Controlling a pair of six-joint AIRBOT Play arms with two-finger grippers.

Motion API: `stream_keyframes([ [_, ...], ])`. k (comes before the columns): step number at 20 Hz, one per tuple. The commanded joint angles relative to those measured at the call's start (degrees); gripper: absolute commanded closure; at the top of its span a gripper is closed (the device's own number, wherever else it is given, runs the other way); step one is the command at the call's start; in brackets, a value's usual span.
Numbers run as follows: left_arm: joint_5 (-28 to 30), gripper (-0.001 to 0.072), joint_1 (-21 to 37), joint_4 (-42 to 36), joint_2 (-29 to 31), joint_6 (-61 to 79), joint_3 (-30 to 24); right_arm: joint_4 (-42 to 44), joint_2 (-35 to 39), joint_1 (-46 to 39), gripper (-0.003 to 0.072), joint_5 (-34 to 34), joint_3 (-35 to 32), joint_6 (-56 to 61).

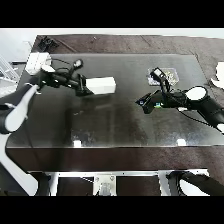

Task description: Fold the box and place the chain.

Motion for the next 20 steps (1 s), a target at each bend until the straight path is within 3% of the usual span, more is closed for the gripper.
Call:
stream_keyframes([
  [1, 3.34, 0.0697, 4.98, 2.51, 9.79, -7.17, -3.17, -0.20, 0.35, -1.11, 0.0676, -0.57, -0.90, 0.13],
  [7, 30.38, 0.0696, 16.22, 2.51, 29.90, -13.92, -24.33, -0.17, 0.35, -1.09, 0.0677, -0.55, -0.90, 0.15],
  [10, 35.15, 0.0693, 22.73, 2.51, 31.93, -16.96, -32.83, -0.11, 0.33, -1.09, 0.0677, -0.55, -1.11, 0.15],
  [13, 44.28, 0.0692, 27.04, 2.51, 31.80, -21.05, -38.05, 0.44, 0.33, -1.01, 0.0676, -0.57, -2.21, 0.15],
  [20, 44.13, 0.0692, 32.48, 3.23, 31.98, -28.79, -38.18, 1.95, 0.26, -0.98, 0.0676, -0.61, -4.83, 0.11],
])
